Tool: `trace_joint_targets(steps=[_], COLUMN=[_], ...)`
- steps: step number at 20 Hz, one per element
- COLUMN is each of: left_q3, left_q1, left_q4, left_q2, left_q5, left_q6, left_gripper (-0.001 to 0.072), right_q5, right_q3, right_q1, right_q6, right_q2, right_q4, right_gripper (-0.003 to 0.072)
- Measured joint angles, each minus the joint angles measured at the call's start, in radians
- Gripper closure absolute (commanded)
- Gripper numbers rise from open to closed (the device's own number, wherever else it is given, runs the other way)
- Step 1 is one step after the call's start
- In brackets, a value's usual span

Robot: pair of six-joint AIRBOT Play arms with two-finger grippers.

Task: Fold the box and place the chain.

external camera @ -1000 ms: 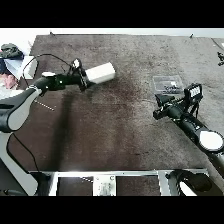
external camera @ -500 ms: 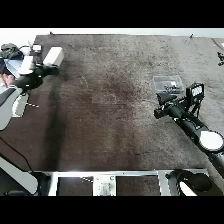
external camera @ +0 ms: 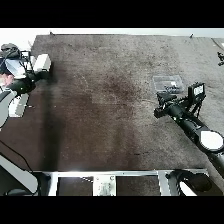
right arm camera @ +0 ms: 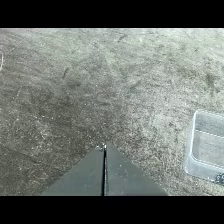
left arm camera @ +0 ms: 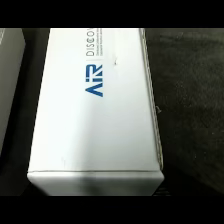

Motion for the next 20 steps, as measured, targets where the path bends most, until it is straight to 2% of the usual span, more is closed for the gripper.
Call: trace_joint_targets(steps=[6, 10, 11, 12, 13, 20], left_q3=[0.044, 0.058, 0.059, 0.061, 0.062, 0.071], left_q1=[0.014, 0.011, 0.011, 0.011, 0.011, 0.011], left_q4=[0.002, -0.002, -0.003, -0.003, -0.003, -0.003], left_q2=[-0.063, -0.090, -0.095, -0.097, -0.099, -0.078], left_q5=[-0.049, -0.033, -0.026, -0.019, -0.012, 0.021], left_q6=[0.055, 0.062, 0.062, 0.062, 0.063, 0.057], left_gripper=[0.0699, 0.0696, 0.0557, 0.0105, 0.0005, -0.0011], right_q5=[0.000, 0.000, 0.000, 0.000, 0.002, 0.039], right_q3=[0.000, 0.000, 0.000, 0.000, 0.000, 0.000], right_q1=[0.000, 0.000, 0.000, 0.000, 0.000, 0.000], right_q6=[0.000, 0.000, 0.000, 0.000, 0.000, 0.000], right_q2=[0.000, 0.000, 0.000, 0.000, 0.000, 0.000], right_q4=[0.002, 0.016, 0.025, 0.032, 0.037, 0.052], right_gripper=[0.0700, 0.0700, 0.0700, 0.0700, 0.0700, 0.0700])
